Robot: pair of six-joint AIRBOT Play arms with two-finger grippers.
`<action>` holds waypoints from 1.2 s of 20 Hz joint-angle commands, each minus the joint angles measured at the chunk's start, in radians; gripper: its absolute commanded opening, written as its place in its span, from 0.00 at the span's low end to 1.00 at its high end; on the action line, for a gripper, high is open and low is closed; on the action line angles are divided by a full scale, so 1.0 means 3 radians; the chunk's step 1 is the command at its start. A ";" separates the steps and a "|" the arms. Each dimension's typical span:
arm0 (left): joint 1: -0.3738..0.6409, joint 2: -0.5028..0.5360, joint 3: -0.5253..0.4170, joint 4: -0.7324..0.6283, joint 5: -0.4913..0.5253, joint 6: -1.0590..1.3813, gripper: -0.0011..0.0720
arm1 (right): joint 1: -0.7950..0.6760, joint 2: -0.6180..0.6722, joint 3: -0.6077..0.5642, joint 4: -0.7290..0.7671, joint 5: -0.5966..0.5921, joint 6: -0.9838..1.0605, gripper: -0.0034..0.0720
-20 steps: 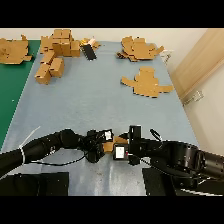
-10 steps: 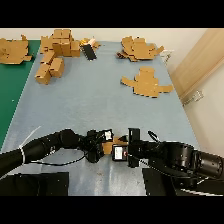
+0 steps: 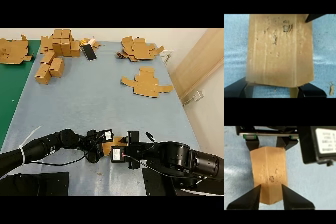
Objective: Fold the box.
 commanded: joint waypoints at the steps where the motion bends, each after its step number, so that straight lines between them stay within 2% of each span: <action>1: 0.0000 0.0001 0.0003 0.0000 0.0000 0.0000 0.74 | 0.0000 -0.0011 0.0003 0.0008 -0.0020 -0.0014 0.61; 11: 0.0000 0.0001 0.0003 0.0000 -0.0001 0.0000 0.74 | 0.0000 -0.0108 0.0001 0.0001 -0.0024 -0.0015 0.61; 12: 0.0000 0.0000 0.0003 0.0000 -0.0001 0.0000 0.74 | 0.0000 -0.0140 0.0003 -0.0014 -0.0024 -0.0043 0.58; 13: 0.0000 0.0001 0.0001 0.0001 0.0000 0.0000 0.74 | 0.0000 -0.0153 0.0003 -0.0053 -0.0024 -0.0120 0.50; 15: 0.0000 0.0000 0.0003 0.0000 0.0000 0.0000 0.74 | 0.0000 -0.0149 0.0014 -0.0205 -0.0027 -0.0161 0.48; 17: 0.0000 0.0000 0.0003 0.0001 0.0000 0.0000 0.74 | 0.0000 -0.0149 0.0037 -0.0287 -0.0032 -0.0161 0.40; 24: 0.0000 0.0001 0.0003 0.0000 0.0000 0.0000 0.74 | 0.0000 -0.0149 0.0125 -0.0314 -0.0033 -0.0163 0.39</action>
